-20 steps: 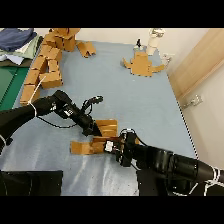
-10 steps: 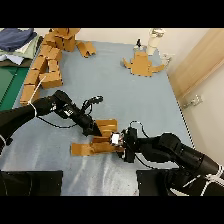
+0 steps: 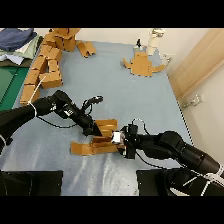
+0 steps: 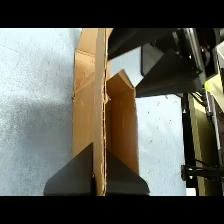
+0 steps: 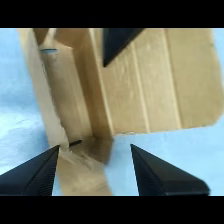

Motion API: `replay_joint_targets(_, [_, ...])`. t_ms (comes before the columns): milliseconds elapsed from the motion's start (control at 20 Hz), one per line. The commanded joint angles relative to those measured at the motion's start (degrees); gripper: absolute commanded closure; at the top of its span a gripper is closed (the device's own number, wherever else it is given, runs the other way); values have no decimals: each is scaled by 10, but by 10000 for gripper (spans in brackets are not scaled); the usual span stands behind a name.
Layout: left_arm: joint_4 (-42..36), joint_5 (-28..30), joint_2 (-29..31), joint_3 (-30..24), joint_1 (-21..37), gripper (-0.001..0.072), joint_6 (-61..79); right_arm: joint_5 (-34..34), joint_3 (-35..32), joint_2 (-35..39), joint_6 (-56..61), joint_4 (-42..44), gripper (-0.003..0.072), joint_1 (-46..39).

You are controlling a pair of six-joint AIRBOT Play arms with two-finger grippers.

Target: Fold the box.

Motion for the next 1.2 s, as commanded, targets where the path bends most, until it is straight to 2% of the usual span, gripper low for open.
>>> replay_joint_targets(0, [0,0,0,0,0,696,0,7,1,-3,-64,35,-26,-27])
replay_joint_targets(200, [0,0,0,0,0,696,0,-10,1,-35,-162,135,-26,-46])
replay_joint_targets(350, [0,0,0,0,0,696,0,-9,1,-64,-205,169,-26,-46])
replay_joint_targets(700, [0,0,0,0,0,696,0,-18,1,-100,-232,196,-24,-46])
replay_joint_targets(1150, [0,0,0,0,0,696,0,-45,1,-91,-232,165,-22,-45])
